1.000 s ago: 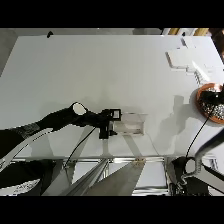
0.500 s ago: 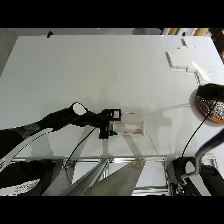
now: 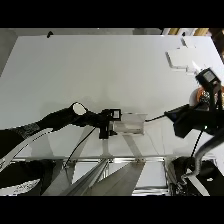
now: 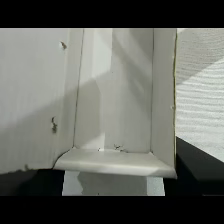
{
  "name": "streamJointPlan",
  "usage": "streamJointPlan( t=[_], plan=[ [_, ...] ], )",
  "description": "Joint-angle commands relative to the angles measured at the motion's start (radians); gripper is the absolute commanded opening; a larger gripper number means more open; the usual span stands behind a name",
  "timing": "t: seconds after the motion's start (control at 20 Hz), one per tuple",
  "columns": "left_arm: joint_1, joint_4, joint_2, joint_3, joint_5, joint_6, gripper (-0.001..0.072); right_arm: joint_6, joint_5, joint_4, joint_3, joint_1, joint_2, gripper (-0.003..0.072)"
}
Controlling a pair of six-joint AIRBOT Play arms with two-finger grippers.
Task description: Fold the box and place the chain.
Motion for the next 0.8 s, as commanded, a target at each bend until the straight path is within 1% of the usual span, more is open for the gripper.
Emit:
streamJointPlan(
  t=[0.0, 0.2, 0.4, 0.6, 0.75],
  plan=[
    [0.001, 0.0, 0.001, 0.0, 0.0, 0.0, 0.0393, -0.04, -0.097, 0.074, -0.055, 0.174, 0.018, 0.0018],
    [0.001, 0.0, 0.001, 0.0, 0.0, 0.0, 0.0393, -0.067, -0.211, 0.068, -0.105, 0.283, -0.031, 0.0018],
    [0.001, 0.0, 0.001, 0.001, 0.0, 0.0, 0.0393, -0.064, -0.295, 0.072, -0.105, 0.323, -0.105, 0.0017],
    [0.001, 0.0, 0.001, 0.001, 0.0, 0.0, 0.0393, -0.069, -0.373, 0.111, -0.105, 0.347, -0.146, 0.0018],
    [0.001, 0.0, 0.001, 0.001, 0.0, 0.0, 0.0393, -0.091, -0.383, 0.111, -0.115, 0.348, -0.201, 0.0018]
  ],
)
